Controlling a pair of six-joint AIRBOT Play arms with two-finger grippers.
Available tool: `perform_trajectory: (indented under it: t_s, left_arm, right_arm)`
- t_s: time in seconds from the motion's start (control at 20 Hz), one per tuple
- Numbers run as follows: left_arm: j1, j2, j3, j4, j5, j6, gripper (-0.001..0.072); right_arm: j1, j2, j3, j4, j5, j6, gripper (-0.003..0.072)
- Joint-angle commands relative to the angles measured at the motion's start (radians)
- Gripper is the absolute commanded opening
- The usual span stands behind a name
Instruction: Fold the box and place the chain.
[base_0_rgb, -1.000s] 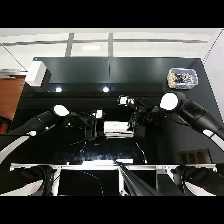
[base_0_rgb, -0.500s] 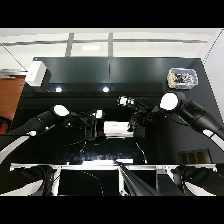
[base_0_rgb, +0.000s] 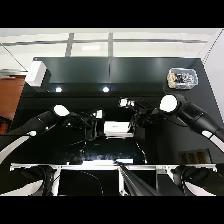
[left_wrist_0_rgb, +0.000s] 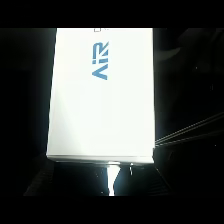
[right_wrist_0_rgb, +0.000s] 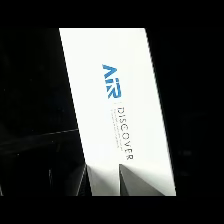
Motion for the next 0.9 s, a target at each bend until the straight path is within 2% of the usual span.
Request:
perform_trajectory:
  t_s: [0.0,0.35,0.55,0.6,0.65,0.75,0.85]
  left_arm:
    - [0.0,-0.001,0.0,0.0,0.0,-0.001,0.0484]
    - [0.0,-0.001,0.0,0.0,0.0,-0.002,0.0483]
    - [0.0,-0.001,0.0,0.0,0.0,-0.002,0.0483]
    - [0.0,-0.001,0.0,0.0,0.0,-0.002,0.0483]
    - [0.0,-0.001,0.0,-0.001,0.0,-0.002,0.0483]
    - [0.0,-0.001,0.0,0.0,0.0,-0.002,0.0484]
    - [0.0,-0.001,0.0,0.0,0.0,-0.002,0.0483]
  right_arm:
    - [0.001,0.0,-0.018,0.002,-0.014,0.001,0.026]
    - [0.001,0.042,-0.016,0.004,-0.024,0.077,0.026]
    - [0.0,0.126,-0.016,0.005,-0.024,0.264,0.0258]
    - [0.0,0.14,-0.016,0.005,-0.024,0.359,0.0218]
    - [0.0,0.143,-0.016,0.007,-0.023,0.443,0.0089]
    - [0.001,0.142,-0.021,0.068,-0.046,0.561,0.0064]
    - [0.001,0.138,-0.036,0.209,-0.105,0.635,0.0044]
